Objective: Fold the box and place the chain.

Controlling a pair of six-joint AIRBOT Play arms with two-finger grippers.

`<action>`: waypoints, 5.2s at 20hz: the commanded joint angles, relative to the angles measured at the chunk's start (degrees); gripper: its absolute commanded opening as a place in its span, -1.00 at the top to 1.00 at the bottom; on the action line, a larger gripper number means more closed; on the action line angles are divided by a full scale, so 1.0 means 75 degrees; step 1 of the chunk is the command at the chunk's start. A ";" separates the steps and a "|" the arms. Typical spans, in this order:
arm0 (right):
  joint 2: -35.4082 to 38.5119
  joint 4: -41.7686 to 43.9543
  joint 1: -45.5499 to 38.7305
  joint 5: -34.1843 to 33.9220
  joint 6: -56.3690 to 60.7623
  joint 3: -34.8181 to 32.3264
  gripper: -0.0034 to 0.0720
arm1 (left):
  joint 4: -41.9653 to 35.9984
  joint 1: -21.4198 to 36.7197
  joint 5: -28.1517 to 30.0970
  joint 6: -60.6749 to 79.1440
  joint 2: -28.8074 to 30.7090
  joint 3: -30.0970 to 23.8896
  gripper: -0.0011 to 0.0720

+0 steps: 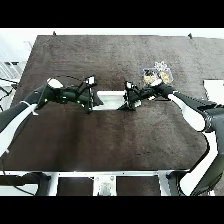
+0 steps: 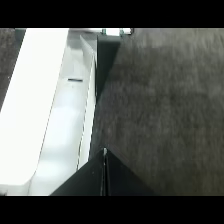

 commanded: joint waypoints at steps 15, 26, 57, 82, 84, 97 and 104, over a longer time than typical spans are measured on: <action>-0.0003 0.0000 0.0000 0.0003 0.0000 -0.0003 -0.64 | -0.0227 -0.0067 0.1469 -0.0557 -0.1912 0.2276 0.92; -0.0003 0.0000 0.0000 0.0003 0.0000 -0.0003 -0.64 | 0.0248 -0.0070 0.1291 -0.1008 -0.2238 0.2276 0.92; -0.0003 0.0003 0.0003 0.0003 0.0000 -0.0003 -0.64 | 0.3585 0.0495 -0.1309 -0.1661 -0.1451 0.2544 -0.81; -0.0003 0.0003 0.0003 0.0003 0.0000 -0.0003 -0.64 | 0.3203 0.0096 -0.0533 -0.0571 -0.2031 0.2474 -0.29; -0.0003 0.0003 0.0003 0.0003 0.0000 -0.0003 -0.64 | 0.3171 0.0096 -0.0545 -0.0586 -0.2031 0.2474 0.07; -0.0003 0.0003 0.0003 0.0003 0.0000 -0.0003 -0.64 | 0.1906 0.0096 -0.0647 -0.0277 -0.2238 0.2474 0.49; -0.0003 0.0003 0.0003 0.0003 0.0000 -0.0003 -0.64 | 0.1644 0.0096 -0.0533 -0.0146 -0.2241 0.2471 0.08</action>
